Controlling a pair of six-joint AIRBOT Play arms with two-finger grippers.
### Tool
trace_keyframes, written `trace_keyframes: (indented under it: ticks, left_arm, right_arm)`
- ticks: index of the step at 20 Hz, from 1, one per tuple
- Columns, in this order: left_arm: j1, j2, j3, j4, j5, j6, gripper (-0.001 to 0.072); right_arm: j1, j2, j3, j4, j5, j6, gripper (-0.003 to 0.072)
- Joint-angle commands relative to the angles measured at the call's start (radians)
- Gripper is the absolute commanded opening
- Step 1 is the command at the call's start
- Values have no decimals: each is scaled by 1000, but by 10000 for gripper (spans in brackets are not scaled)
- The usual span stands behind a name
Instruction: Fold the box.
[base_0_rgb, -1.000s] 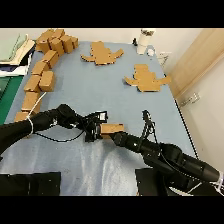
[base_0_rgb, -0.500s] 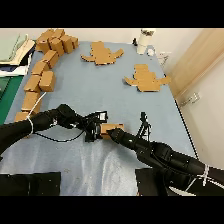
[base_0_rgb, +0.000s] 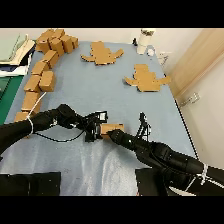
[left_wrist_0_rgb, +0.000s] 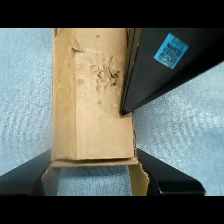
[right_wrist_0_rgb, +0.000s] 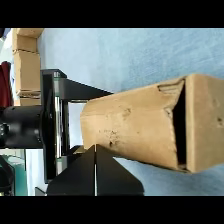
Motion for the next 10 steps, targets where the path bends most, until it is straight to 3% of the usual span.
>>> trace_keyframes:
  ticks: [1, 10]
  left_arm:
    - [1, 0, 0, 0, 0, 0, 422]
    - [1, 0, 0, 0, 0, 0, 422]
  right_arm:
    - [0, -17, -1, -8, -8, 0, 2]
    - [0, -23, -1, -16, -9, 0, 2]
